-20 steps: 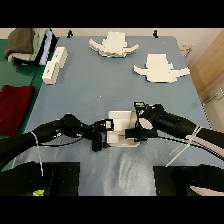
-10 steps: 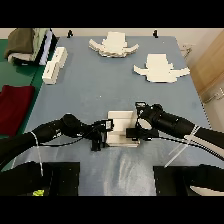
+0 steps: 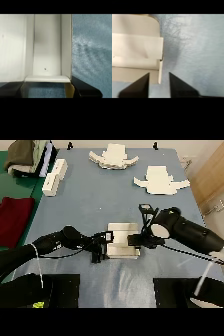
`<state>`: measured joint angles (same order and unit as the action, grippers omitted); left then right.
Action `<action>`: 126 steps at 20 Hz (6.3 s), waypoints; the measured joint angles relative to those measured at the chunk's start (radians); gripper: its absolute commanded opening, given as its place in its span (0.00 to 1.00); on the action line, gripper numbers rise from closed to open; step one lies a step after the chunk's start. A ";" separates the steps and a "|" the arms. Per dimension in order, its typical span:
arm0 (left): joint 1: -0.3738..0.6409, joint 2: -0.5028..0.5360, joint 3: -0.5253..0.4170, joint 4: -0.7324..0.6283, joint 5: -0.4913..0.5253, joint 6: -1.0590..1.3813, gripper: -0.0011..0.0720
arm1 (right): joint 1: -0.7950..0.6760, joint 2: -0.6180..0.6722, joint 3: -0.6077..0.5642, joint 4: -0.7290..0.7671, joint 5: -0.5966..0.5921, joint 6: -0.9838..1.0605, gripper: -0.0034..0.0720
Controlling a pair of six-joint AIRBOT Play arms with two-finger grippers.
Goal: Fold the box.
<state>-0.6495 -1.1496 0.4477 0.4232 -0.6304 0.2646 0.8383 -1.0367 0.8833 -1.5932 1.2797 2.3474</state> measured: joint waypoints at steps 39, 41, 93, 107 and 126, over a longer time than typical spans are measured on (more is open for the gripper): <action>0.000 0.000 0.000 0.000 0.000 0.000 0.74 | -0.421 -0.116 -0.240 0.967 -0.053 -1.511 0.05; 0.000 0.000 0.000 0.000 0.000 0.000 0.74 | -0.368 -0.058 -0.247 0.919 -0.114 -1.521 0.05; 0.000 -0.001 0.000 -0.002 0.000 -0.003 0.74 | 0.171 0.247 -0.447 0.087 -0.740 -1.545 0.45; 0.000 -0.001 0.000 0.000 -0.002 0.000 0.74 | 0.174 0.330 -0.447 0.115 -0.806 -1.545 0.76; 0.000 -0.001 0.000 -0.001 0.000 -0.002 0.74 | 0.177 0.245 -0.447 0.114 -0.761 -1.544 0.68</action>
<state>-0.6495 -1.1503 0.4477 0.4225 -0.6300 0.2623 1.0157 -0.7918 0.4366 -1.4792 0.5190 0.8036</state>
